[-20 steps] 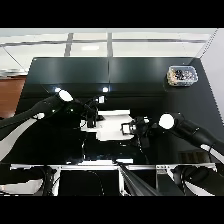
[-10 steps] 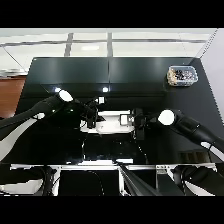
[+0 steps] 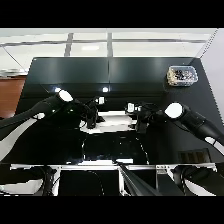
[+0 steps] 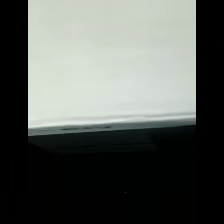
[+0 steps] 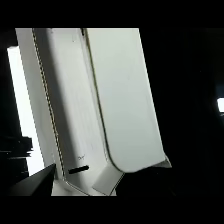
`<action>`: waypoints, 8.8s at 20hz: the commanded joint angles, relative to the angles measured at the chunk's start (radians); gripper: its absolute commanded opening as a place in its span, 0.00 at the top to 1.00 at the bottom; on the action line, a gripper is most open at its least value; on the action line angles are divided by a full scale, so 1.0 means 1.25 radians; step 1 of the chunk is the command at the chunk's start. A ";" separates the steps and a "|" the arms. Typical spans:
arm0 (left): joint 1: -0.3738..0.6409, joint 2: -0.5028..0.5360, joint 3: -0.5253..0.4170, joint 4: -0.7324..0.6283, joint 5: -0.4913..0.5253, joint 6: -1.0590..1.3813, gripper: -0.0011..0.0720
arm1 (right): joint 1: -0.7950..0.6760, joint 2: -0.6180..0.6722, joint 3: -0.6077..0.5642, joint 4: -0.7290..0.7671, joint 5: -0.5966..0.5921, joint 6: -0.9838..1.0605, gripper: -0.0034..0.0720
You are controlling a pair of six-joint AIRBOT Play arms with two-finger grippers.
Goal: Fold the box and place the chain.
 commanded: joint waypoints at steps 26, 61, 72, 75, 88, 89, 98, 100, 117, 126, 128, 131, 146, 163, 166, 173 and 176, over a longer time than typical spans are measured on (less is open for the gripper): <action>0.000 0.000 0.001 -0.007 -0.021 0.000 0.95 | -0.005 -0.135 -0.055 0.176 -0.002 -0.242 0.07; 0.002 0.031 0.005 0.034 -0.026 -0.051 0.45 | 0.002 -0.141 -0.049 0.157 -0.006 -0.221 0.47; 0.150 0.266 -0.001 0.226 -0.409 -0.670 0.95 | 0.002 -0.141 -0.049 0.159 -0.005 -0.221 0.81; 0.132 0.266 -0.109 -0.016 -0.322 -0.653 0.95 | 0.002 -0.141 -0.049 0.159 -0.006 -0.221 0.92; 0.018 0.160 -0.197 -0.364 0.227 -0.386 0.95 | 0.002 -0.141 -0.049 0.159 -0.006 -0.221 0.92; 0.018 0.134 -0.197 -0.356 0.187 -0.398 0.95 | 0.002 -0.141 -0.049 0.159 -0.006 -0.221 0.92; 0.084 0.181 -0.138 -0.322 0.079 -0.399 0.95 | 0.002 -0.141 -0.049 0.159 -0.006 -0.221 0.92; 0.103 0.283 -0.127 -0.319 0.062 -0.398 0.95 | 0.002 -0.141 -0.049 0.159 -0.006 -0.221 0.92; 0.048 0.338 -0.237 0.157 0.121 -0.101 0.02 | 0.002 -0.141 -0.049 0.159 -0.006 -0.221 0.92; -0.014 0.251 -0.203 0.108 0.123 -0.101 0.22 | 0.002 -0.141 -0.049 0.159 -0.006 -0.221 0.92; -0.016 0.251 -0.203 0.067 0.123 -0.101 0.28 | 0.002 -0.141 -0.049 0.159 -0.006 -0.221 0.92; -0.037 0.250 -0.202 0.067 0.118 -0.101 0.64 | 0.002 -0.141 -0.049 0.159 -0.006 -0.221 0.92; -0.064 0.213 -0.202 -0.032 0.153 -0.101 0.68 | 0.002 -0.141 -0.049 0.159 -0.006 -0.221 0.92; -0.016 0.252 -0.172 0.074 0.064 -0.346 0.95 | 0.002 -0.141 -0.049 0.159 -0.006 -0.221 0.92; 0.063 0.310 -0.117 0.328 -0.042 -0.613 0.95 | 0.002 -0.141 -0.049 0.159 -0.006 -0.221 0.92; 0.381 0.307 -0.141 0.341 -0.166 -1.168 0.95 | 0.002 -0.141 -0.049 0.159 -0.006 -0.221 0.92; 0.468 0.228 -0.211 0.071 -0.183 -1.087 0.95 | 0.002 -0.141 -0.049 0.159 -0.006 -0.221 0.92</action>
